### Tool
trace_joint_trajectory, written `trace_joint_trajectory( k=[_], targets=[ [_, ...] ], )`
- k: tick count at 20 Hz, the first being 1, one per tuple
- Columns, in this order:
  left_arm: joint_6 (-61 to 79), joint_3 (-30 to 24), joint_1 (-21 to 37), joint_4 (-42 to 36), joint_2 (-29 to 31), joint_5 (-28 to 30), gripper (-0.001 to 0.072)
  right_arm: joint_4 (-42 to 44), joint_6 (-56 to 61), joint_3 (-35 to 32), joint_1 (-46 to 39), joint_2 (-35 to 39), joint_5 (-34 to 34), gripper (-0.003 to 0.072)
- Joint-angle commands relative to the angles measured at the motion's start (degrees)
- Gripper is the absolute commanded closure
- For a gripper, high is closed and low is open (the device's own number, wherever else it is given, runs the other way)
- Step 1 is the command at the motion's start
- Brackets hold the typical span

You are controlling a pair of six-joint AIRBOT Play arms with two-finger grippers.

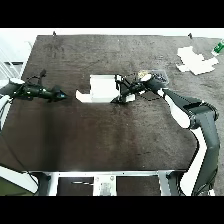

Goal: Fold the box and place the chain.

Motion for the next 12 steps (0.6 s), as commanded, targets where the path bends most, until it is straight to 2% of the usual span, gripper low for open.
trace_joint_trajectory(
  k=[1,7,12],
  targets=[
    [-1.9,2.6,-3.1,1.3,-3.1,-0.3,0.0691,0.0,0.0,0.0,0.0,0.0,0.0,0.0119],
    [-7.1,9.3,-8.9,5.0,-8.8,1.3,0.0690,0.0,0.0,0.0,0.0,0.0,0.0,0.0119],
    [-7.5,9.9,-10.3,3.7,-10.5,2.6,0.0689,0.0,0.0,0.0,0.0,0.0,0.0,0.0119]
  ],
)
